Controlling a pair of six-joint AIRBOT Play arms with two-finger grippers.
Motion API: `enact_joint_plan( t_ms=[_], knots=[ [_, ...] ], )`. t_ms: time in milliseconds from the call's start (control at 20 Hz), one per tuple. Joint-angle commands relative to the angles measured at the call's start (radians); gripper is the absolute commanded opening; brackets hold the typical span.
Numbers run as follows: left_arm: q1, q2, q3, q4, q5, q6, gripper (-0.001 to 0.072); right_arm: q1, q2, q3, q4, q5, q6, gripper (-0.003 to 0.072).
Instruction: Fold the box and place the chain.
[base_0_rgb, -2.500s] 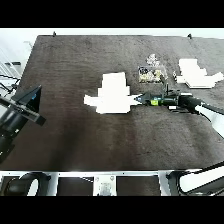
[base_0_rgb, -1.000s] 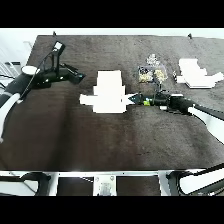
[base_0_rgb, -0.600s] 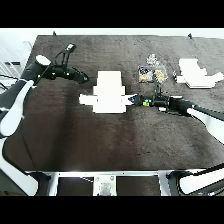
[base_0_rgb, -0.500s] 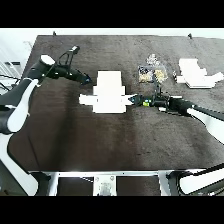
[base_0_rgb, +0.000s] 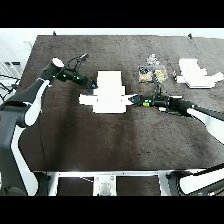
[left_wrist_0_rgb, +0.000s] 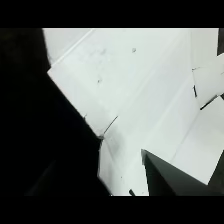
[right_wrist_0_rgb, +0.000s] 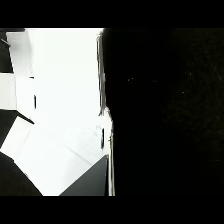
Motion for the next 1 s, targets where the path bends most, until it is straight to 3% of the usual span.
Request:
enact_joint_plan(
  t_ms=[0,400,550,600,950],
  knots=[
    [-0.001,-0.034,0.012,-0.080,-0.021,0.040,0.0607,0.001,0.000,0.000,-0.001,-0.001,-0.007,0.0004],
    [-0.002,-0.084,0.014,-0.163,-0.047,0.074,0.0604,0.001,0.000,0.000,-0.001,-0.001,-0.010,0.0004],
    [-0.002,-0.090,0.014,-0.196,-0.046,0.104,0.0519,0.001,0.000,0.000,-0.001,-0.001,-0.014,0.0004],
    [-0.002,-0.090,0.016,-0.214,-0.045,0.111,0.0451,0.001,0.000,0.000,-0.002,-0.001,-0.014,0.0004],
    [-0.001,-0.091,0.021,-0.236,-0.087,0.130,0.0413,0.001,0.000,0.000,-0.004,-0.001,-0.014,0.0004]
  ],
)
